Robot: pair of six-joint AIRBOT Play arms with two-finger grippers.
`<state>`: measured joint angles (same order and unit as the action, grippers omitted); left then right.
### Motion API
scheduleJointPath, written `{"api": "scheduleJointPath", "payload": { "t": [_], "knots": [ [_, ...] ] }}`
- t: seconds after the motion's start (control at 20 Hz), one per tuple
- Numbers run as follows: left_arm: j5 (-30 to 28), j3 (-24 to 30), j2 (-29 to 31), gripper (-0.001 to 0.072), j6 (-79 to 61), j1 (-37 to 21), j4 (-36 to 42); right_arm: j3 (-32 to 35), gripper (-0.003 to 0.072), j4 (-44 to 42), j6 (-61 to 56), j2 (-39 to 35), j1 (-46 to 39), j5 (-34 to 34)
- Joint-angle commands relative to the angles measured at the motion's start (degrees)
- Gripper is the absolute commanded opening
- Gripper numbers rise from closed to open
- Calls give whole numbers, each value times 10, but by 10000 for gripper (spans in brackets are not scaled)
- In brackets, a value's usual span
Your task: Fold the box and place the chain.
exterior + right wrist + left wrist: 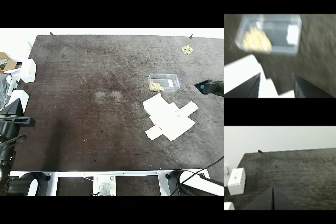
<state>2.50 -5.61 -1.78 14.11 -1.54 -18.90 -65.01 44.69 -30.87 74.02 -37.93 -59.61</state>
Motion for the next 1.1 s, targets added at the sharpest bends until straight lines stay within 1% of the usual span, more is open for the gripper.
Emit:
{"api": "scheduleJointPath", "payload": {
  "t": [0.0,0.2,0.25,0.35,0.4,0.45,0.5,0.7,0.75,0.8,0.95,1.0,1.05],
  "knots": [
    [0,0,0,13,0,-1,0,-132,432,166,-54,119,-41,-161],
    [0,0,0,13,0,-1,0,-280,431,226,-51,258,-29,-266],
    [0,0,0,13,0,-1,0,-308,431,230,-50,285,-25,-276],
    [0,0,0,13,0,-1,0,-342,430,226,-31,325,-16,-276],
    [0,0,0,13,0,-1,0,-354,401,219,-19,342,-13,-277],
    [0,0,0,13,0,-1,0,-359,381,212,-11,354,-10,-279],
    [0,0,0,13,0,0,0,-359,382,204,2,365,-8,-282],
    [0,0,0,13,0,-1,0,-354,382,196,30,406,1,-348],
    [0,0,0,13,0,-1,0,-344,380,189,45,407,2,-357],
    [0,0,0,13,0,-1,0,-335,333,190,59,408,4,-365],
    [0,0,0,13,0,-1,0,-306,322,187,77,407,17,-390],
    [0,0,0,13,0,0,0,-297,291,185,84,408,22,-396],
    [0,0,0,13,0,-1,0,-294,130,181,94,407,27,-410]
  ]
}}
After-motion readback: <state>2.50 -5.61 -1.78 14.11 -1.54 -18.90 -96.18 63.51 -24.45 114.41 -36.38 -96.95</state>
